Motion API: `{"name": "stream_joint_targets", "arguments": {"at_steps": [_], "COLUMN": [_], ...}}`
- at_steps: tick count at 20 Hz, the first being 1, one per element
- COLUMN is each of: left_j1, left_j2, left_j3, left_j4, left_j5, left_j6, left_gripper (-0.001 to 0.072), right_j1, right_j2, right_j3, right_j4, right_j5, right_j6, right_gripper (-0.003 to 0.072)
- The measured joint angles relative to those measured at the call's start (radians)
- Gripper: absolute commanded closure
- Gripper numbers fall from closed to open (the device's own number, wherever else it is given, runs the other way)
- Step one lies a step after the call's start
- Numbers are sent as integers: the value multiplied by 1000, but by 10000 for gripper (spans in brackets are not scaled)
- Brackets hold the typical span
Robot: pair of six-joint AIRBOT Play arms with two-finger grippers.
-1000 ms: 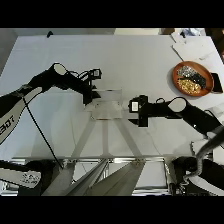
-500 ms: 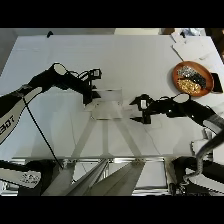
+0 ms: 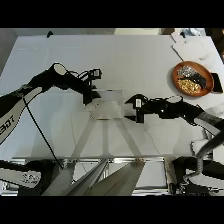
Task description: Fold the box and place the chain.
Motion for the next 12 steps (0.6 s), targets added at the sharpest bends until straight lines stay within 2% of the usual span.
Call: {"name": "stream_joint_targets", "arguments": {"at_steps": [12], "left_j1": [0], "left_j2": [0], "left_j3": [0], "left_j4": [0], "left_j5": [0], "left_j6": [0], "left_gripper": [696], "right_j1": [10], "right_j2": [-5], "right_j3": [0], "right_j4": [-86], "right_j5": [-25], "right_j6": [113], "right_gripper": [-13]}}
